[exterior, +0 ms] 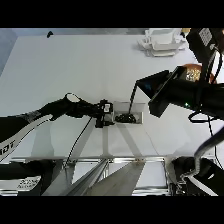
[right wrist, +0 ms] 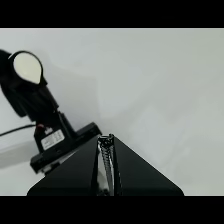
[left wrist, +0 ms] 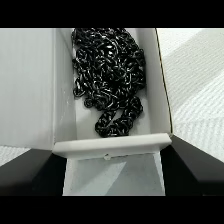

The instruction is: Fold the box and place the chain.

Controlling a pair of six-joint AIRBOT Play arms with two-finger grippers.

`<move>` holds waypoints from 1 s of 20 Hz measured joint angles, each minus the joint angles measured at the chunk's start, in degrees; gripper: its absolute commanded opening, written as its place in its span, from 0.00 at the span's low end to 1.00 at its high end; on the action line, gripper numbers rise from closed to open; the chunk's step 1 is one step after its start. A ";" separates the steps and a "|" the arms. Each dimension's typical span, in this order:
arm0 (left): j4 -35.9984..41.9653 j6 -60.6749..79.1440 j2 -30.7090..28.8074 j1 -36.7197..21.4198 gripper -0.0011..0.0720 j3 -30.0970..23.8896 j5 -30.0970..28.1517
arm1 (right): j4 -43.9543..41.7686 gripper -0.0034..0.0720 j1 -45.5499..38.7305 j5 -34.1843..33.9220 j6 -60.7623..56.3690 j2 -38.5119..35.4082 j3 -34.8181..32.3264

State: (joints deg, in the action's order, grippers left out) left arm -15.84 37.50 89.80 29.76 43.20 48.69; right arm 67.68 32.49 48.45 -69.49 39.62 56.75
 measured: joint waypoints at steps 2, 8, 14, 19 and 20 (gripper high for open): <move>0.00 0.00 -0.02 0.00 0.13 0.00 0.00 | -0.57 0.06 0.00 2.27 1.11 -0.13 0.00; 0.00 -0.02 -0.02 0.00 0.13 0.00 0.00 | -2.89 0.06 0.02 7.63 4.72 4.13 0.00; 0.00 -0.02 -0.02 0.00 0.13 0.00 0.00 | -3.63 0.06 0.02 11.45 5.46 13.73 0.00; 0.00 -0.02 0.00 0.00 0.13 0.00 0.00 | -5.77 0.06 0.02 12.96 5.49 19.67 0.00; -0.02 0.00 -0.02 0.00 0.13 0.00 0.00 | -6.03 0.06 0.02 13.40 5.49 20.79 0.00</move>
